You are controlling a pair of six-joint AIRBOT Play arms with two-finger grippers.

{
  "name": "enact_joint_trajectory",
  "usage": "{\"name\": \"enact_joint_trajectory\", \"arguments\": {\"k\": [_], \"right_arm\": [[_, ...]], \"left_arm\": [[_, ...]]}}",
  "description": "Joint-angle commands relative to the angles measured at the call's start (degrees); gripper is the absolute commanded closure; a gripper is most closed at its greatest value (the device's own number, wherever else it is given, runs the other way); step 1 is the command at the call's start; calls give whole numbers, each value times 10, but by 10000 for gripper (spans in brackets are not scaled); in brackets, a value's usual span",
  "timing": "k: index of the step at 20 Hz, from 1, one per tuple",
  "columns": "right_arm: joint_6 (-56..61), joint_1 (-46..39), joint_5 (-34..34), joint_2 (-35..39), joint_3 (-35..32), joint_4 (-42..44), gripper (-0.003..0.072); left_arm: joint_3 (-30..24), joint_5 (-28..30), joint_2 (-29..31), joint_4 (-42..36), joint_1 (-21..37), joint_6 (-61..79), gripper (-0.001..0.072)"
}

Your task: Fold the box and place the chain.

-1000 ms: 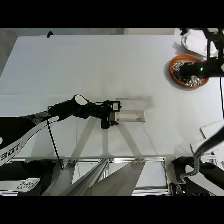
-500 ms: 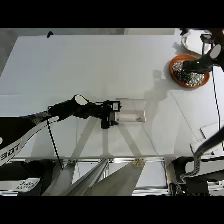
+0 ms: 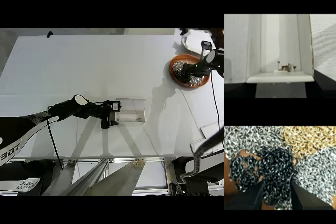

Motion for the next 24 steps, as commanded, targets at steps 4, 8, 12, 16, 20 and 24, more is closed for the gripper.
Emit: {"name": "enact_joint_trajectory", "arguments": {"k": [4, 8, 12, 16, 20, 24], "right_arm": [[16, -2, -19, -27, 1, 37, 417], [17, -2, -15, -28, 1, 35, 610], [14, -2, 2, -15, 1, 35, 675], [0, -2, 4, 23, 1, 32, 675], [-37, -2, 28, 64, 1, 32, 675], [-100, -2, 106, 118, 1, 33, 675]], "left_arm": [[0, 0, 0, 0, 0, 0, 396], [0, 0, 0, 0, 0, 0, 396], [0, 0, 0, 0, 0, 0, 396], [0, 0, 0, 0, 0, 0, 396], [0, 0, 0, 0, 0, 0, 396], [0, 0, 0, 0, 0, 0, 396]]}}
